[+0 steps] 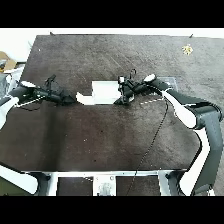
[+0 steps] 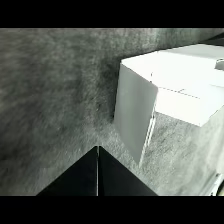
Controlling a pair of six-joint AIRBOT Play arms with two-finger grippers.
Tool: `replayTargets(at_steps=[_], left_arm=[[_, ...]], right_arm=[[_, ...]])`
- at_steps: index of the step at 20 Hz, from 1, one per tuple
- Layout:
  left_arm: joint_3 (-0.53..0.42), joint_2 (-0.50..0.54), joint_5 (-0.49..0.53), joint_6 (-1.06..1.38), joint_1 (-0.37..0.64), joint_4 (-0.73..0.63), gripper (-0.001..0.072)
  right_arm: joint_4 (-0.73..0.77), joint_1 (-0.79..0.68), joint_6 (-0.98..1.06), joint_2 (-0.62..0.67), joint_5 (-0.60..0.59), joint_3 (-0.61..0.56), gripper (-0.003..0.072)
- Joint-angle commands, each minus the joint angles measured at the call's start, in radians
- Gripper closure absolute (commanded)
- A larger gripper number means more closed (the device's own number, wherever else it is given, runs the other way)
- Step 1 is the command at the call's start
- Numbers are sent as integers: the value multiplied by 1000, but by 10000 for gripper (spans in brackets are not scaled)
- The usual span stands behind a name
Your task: Fold the box and place the chain.
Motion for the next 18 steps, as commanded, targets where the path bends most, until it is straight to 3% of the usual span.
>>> replayTargets(at_steps=[1,7,11,12,13,18], left_arm=[[0,-53,0,48,-34,-73,697],[4,-60,51,64,-77,-108,697],[6,-60,26,91,-77,-201,694],[14,-60,10,106,-77,-209,594],[27,-60,1,105,-77,-209,444],[90,-60,-37,105,-87,-195,417]], right_arm=[[0,0,0,0,0,0,219],[0,0,0,0,0,0,219],[0,0,0,0,0,1,219],[0,0,0,0,0,0,219],[0,0,0,0,0,0,219],[0,0,0,0,0,1,219]])
